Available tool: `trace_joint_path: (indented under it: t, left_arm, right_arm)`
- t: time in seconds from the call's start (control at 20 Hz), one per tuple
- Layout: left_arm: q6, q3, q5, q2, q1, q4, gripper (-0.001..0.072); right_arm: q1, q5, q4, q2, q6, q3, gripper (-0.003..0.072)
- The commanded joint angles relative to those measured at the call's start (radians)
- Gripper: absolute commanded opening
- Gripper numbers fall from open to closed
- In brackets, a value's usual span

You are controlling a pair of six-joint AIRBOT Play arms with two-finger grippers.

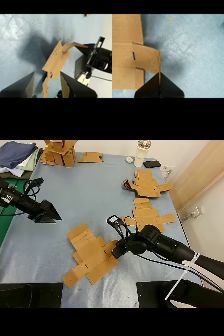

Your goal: Fold the box.

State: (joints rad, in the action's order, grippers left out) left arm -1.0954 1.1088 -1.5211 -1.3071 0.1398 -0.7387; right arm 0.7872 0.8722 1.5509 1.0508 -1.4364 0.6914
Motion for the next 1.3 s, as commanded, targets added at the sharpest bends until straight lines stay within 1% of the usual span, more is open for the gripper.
trace_joint_path:
  t: [0.0, 0.1, 0.2, 0.25, 0.3, 0.35, 0.45, 0.55, 0.65, 0.8, 0.9, 0.95, 1.05, 1.2, 1.25]
  left_arm:
    - [0.066, -0.054, -0.011, 0.000, 0.026, 0.010, 0.0484]
    - [0.129, -0.124, 0.009, 0.000, 0.026, 0.049, 0.0484]
    - [0.206, -0.209, 0.015, 0.000, 0.026, 0.135, 0.0484]
    - [0.242, -0.256, 0.019, 0.000, 0.024, 0.171, 0.0484]
    - [0.270, -0.298, 0.028, 0.000, 0.021, 0.177, 0.0484]
    - [0.297, -0.345, 0.049, 0.000, 0.019, 0.179, 0.0484]
    - [0.341, -0.426, 0.143, 0.000, 0.006, 0.206, 0.0484]
    - [0.409, -0.479, 0.194, -0.002, -0.012, 0.284, 0.0484]
    - [0.464, -0.489, 0.225, -0.002, -0.046, 0.343, 0.0484]
    - [0.475, -0.488, 0.362, -0.006, -0.118, 0.347, 0.0484]
    - [0.473, -0.481, 0.446, -0.013, -0.146, 0.357, 0.0484]
    - [0.468, -0.472, 0.466, -0.013, -0.145, 0.357, 0.0484]
    - [0.453, -0.439, 0.472, -0.013, -0.124, 0.343, 0.0484]
    - [0.414, -0.393, 0.477, -0.013, -0.101, 0.269, 0.0483]
    - [0.406, -0.389, 0.476, -0.013, -0.101, 0.263, 0.0483]
  right_arm:
    - [0.000, 0.000, -0.010, 0.019, 0.110, 0.000, -0.0001]
    - [0.000, -0.001, 0.028, 0.043, 0.159, 0.000, -0.0001]
    - [0.000, 0.000, 0.070, 0.064, 0.188, 0.000, -0.0001]
    - [0.000, -0.001, 0.073, 0.069, 0.215, 0.000, -0.0001]
    - [0.000, -0.005, 0.068, 0.069, 0.261, 0.000, -0.0001]
    - [0.000, -0.023, 0.051, 0.068, 0.303, 0.000, -0.0001]
    - [0.001, -0.069, 0.025, 0.065, 0.341, 0.000, -0.0001]
    - [0.000, -0.080, 0.015, 0.065, 0.365, 0.000, -0.0001]
    - [0.003, -0.078, 0.016, 0.065, 0.367, 0.000, -0.0001]
    - [0.023, -0.076, 0.027, 0.063, 0.366, 0.000, -0.0001]
    - [0.042, -0.053, 0.028, 0.064, 0.366, 0.000, -0.0001]
    - [0.047, -0.028, 0.028, 0.064, 0.366, 0.000, -0.0001]
    - [0.048, 0.018, 0.027, 0.064, 0.366, 0.000, -0.0001]
    - [0.048, 0.026, 0.027, 0.064, 0.365, 0.000, -0.0001]
    - [0.048, 0.026, 0.027, 0.063, 0.365, 0.000, -0.0001]
